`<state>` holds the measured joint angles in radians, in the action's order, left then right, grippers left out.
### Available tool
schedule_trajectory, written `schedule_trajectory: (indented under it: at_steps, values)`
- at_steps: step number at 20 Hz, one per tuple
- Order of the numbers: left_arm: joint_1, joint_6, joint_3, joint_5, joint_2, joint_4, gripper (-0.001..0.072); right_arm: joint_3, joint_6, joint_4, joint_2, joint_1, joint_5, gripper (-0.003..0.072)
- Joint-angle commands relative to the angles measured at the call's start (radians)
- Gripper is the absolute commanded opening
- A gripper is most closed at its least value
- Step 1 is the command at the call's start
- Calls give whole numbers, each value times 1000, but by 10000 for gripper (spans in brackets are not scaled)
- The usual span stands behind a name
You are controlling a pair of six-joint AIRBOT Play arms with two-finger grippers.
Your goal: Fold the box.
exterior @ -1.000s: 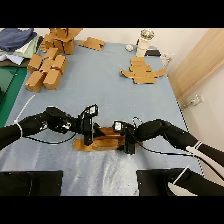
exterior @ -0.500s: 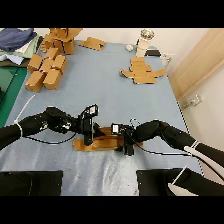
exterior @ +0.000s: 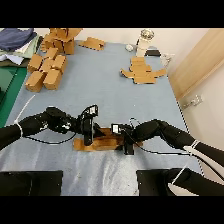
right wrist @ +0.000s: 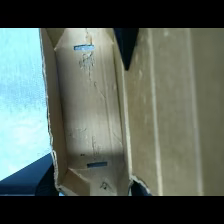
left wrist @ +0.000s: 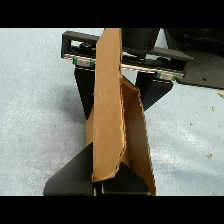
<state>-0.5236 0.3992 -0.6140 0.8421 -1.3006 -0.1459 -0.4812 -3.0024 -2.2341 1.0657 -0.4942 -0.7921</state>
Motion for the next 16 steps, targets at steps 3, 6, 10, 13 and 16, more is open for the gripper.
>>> schedule_trajectory:
  at_steps: [3, 6, 10, 13, 16]
  values:
    - [0, 0, 0, -2, 0, 0, 12, 1, 0, 29, 6, 0, -2, 500]
    - [0, 0, 0, -2, 0, 0, 13, 1, 0, 32, 10, 0, -2, 500]
    - [0, 0, 0, -2, 0, 0, 13, 0, 0, 47, 10, 0, -2, 500]
    - [0, 0, 0, -2, 0, 0, 13, 0, 0, 40, 9, 0, -2, 500]
    - [0, 0, 0, -1, 0, 0, 13, 0, 0, 34, 9, 0, -1, 500]
